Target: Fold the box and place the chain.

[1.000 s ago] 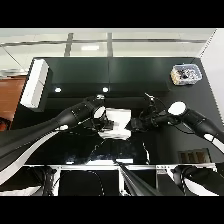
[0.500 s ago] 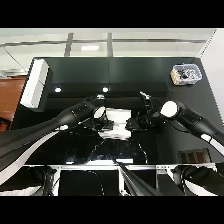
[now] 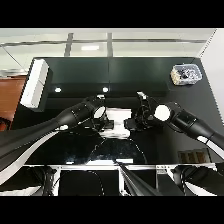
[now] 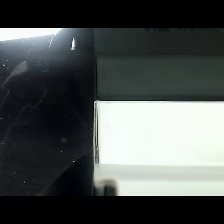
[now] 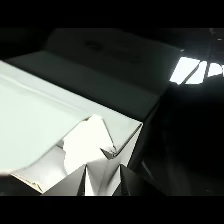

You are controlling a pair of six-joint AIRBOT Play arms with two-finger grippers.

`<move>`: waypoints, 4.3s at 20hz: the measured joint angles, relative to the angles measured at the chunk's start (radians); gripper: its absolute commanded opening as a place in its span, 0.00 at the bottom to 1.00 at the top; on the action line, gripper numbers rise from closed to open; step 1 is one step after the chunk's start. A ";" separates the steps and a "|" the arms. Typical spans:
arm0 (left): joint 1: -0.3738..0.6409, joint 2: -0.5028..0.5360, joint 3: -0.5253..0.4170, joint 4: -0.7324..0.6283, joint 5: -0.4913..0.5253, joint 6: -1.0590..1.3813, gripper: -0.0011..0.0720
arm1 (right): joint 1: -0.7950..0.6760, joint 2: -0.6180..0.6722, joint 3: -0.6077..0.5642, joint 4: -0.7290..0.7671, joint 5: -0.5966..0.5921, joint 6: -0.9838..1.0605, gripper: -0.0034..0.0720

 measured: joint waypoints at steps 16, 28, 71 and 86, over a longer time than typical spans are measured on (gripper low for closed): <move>0.000 0.000 0.000 0.000 0.001 0.002 0.05 | 0.177 -0.209 0.215 -0.325 0.192 0.394 0.34; 0.000 0.000 0.000 0.000 0.005 0.002 0.05 | 0.231 -0.243 0.245 -0.451 0.229 0.608 0.34; 0.000 0.000 0.000 0.002 0.005 0.003 0.05 | 0.211 -0.279 0.230 -0.397 0.237 0.568 0.55; 0.000 0.000 0.000 0.000 0.000 0.002 0.05 | 0.211 0.088 0.244 -0.616 0.383 0.526 0.62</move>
